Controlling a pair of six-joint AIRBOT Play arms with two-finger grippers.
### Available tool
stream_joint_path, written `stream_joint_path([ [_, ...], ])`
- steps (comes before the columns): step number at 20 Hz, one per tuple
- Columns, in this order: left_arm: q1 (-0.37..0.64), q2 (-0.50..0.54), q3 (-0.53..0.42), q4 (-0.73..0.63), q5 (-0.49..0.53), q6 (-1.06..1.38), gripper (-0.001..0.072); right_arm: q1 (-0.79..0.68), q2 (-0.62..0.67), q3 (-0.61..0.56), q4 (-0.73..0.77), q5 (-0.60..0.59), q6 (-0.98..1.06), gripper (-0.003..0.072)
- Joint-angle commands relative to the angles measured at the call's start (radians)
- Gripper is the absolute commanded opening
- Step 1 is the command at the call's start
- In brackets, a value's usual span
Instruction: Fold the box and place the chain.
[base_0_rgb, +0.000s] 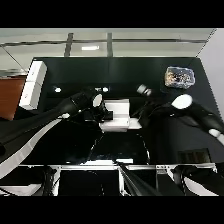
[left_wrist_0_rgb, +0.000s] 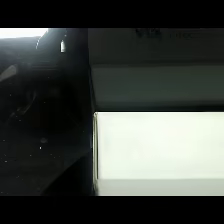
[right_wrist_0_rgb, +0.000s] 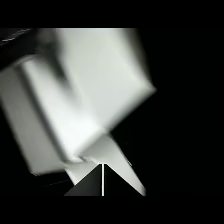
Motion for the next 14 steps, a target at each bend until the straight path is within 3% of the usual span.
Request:
stream_joint_path([
  [1,0.001,0.0,0.001,0.003,-0.002,0.003,0.0023,-0.253,0.077,-0.003,-0.217,0.008,0.595,0.0017],
  [3,0.001,0.0,0.001,0.003,-0.002,0.003,0.0023,-0.41,0.05,-0.068,-0.132,-0.014,0.819,0.0017],
  [6,0.003,0.0,0.001,0.003,-0.003,0.003,0.0023,-0.461,-0.056,-0.132,-0.001,0.11,0.758,0.0017],
  [9,0.003,0.0,0.001,0.003,-0.002,0.003,0.0023,-0.367,-0.207,-0.134,0.122,0.201,0.634,0.0017],
  [14,0.003,0.0,0.001,0.003,-0.003,0.003,0.0023,-0.167,-0.311,-0.1,0.307,0.089,0.533,0.0018],
])
